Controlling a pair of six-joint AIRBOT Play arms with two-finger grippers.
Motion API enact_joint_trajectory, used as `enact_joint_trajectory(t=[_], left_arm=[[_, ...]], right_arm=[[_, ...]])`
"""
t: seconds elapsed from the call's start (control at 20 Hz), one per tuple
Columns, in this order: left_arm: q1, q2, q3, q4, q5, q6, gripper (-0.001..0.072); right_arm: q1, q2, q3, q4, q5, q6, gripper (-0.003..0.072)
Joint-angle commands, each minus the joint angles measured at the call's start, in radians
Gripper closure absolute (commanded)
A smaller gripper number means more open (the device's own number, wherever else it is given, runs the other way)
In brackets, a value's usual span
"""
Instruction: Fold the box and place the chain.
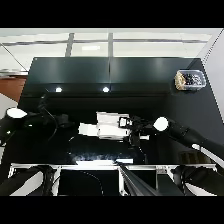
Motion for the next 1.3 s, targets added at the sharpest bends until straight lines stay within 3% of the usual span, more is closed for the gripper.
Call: enact_joint_trajectory(t=[0.0, 0.15, 0.65, 0.7, 0.75, 0.8, 0.85, 1.0, 1.15, 1.25], left_arm=[[-0.086, -0.138, 0.0, -0.031, -0.043, 0.016, 0.0679], [-0.111, -0.182, 0.0, -0.053, -0.044, 0.036, 0.0679], [-0.21, -0.184, 0.009, -0.1, -0.016, 0.072, 0.0673], [-0.206, -0.182, 0.018, -0.098, -0.019, 0.099, 0.0567], [-0.206, -0.178, 0.032, -0.098, -0.029, 0.129, 0.0401], [-0.206, -0.178, 0.052, -0.098, -0.049, 0.146, 0.0299], [-0.206, -0.178, 0.075, -0.099, -0.072, 0.146, 0.0248], [-0.21, -0.178, 0.146, -0.103, -0.162, 0.146, -0.0004], [-0.251, -0.179, 0.17, -0.124, -0.223, 0.146, -0.0004], [-0.309, -0.179, 0.169, -0.121, -0.199, 0.145, -0.0003]], right_arm=[[0.001, 0.0, 0.0, 0.0, 0.0, 0.0, 0.0156], [0.001, 0.0, 0.0, 0.0, 0.0, 0.0, 0.0156], [0.001, 0.0, 0.0, 0.0, 0.0, 0.0, 0.0157], [0.001, 0.0, 0.0, 0.0, 0.0, 0.0, 0.0157], [0.001, 0.0, 0.0, 0.0, 0.0, 0.0, 0.0156], [0.001, 0.0, 0.0, 0.0, 0.0, 0.0, 0.0157], [0.001, 0.0, 0.0, 0.0, 0.0, 0.0, 0.0157], [0.001, 0.0, 0.0, 0.0, 0.0, 0.0, 0.0157], [0.001, 0.0, 0.0, 0.0, 0.0, 0.0, 0.0157], [0.001, 0.0, 0.0, 0.0, 0.0, 0.0, 0.0156]])
